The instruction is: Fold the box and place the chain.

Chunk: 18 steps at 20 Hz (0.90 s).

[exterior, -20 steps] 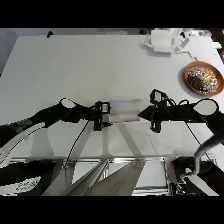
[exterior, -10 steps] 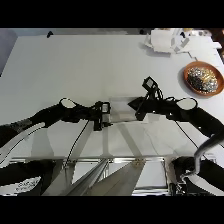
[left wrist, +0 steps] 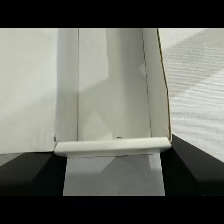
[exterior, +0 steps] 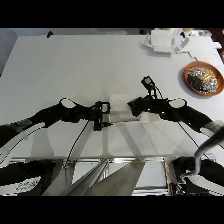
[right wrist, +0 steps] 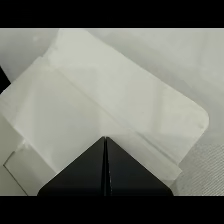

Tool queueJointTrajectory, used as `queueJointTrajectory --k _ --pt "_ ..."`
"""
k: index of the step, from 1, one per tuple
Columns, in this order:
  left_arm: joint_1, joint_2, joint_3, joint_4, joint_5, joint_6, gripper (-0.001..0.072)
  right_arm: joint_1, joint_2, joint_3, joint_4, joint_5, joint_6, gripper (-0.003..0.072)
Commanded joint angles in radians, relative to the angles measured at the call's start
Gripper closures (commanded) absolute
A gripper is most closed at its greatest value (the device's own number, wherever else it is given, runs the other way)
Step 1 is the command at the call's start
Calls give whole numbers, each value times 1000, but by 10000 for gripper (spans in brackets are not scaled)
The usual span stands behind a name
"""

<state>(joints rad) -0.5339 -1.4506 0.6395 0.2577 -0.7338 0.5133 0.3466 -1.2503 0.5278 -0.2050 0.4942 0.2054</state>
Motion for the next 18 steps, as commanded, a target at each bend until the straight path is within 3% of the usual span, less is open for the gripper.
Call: queueJointTrajectory --k 1,6,8,11,14,16,18 --pt "0 0 0 1 0 3 597 1 -14 0 -28 -3 60 668" --pt "0 0 0 1 0 3 597 -59 194 0 -95 76 170 667" --pt "0 0 0 1 0 3 597 -77 322 0 -248 145 215 667" --pt "0 0 0 1 0 3 597 -78 490 0 -603 289 216 667" --pt "0 0 0 1 0 3 597 -78 575 0 -954 412 216 667" --pt "0 0 0 1 0 3 597 -77 574 -3 -1048 451 216 667" --pt "0 0 0 1 -1 3 597 -77 573 -9 -1035 451 212 667"
